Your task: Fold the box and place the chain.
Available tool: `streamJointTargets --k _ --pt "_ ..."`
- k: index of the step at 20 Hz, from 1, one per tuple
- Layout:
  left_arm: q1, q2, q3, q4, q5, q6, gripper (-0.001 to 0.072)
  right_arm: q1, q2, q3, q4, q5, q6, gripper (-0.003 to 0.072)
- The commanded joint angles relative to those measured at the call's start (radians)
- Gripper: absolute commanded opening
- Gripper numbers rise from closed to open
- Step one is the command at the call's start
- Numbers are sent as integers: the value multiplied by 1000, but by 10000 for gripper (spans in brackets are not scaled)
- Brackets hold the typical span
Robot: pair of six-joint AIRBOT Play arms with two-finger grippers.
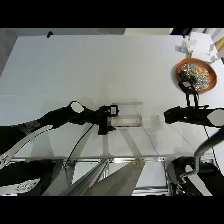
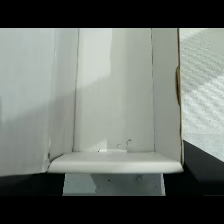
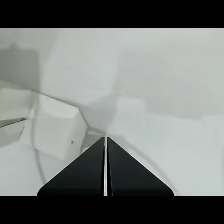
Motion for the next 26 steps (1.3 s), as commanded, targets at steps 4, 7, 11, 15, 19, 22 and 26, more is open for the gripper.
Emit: streamJointTargets --k 4,7,11,15,19,22,26 --pt "0 1 -1 0 0 0 296 0 -181 -40 3 -55 141 7" --pt "0 1 -1 0 0 0 296 17 -268 -40 70 -62 87 7" --pt "0 1 -1 0 0 0 296 70 -317 -40 183 -69 14 6" --pt "0 1 -1 0 0 0 296 120 -317 -40 324 -85 -53 5" --pt "0 1 -1 0 0 0 296 149 -245 -40 344 -73 -69 7" --pt "0 1 -1 0 0 0 296 150 -190 -40 346 -26 -69 12" --pt "0 1 -1 0 0 0 296 149 -182 -40 347 32 -70 186"
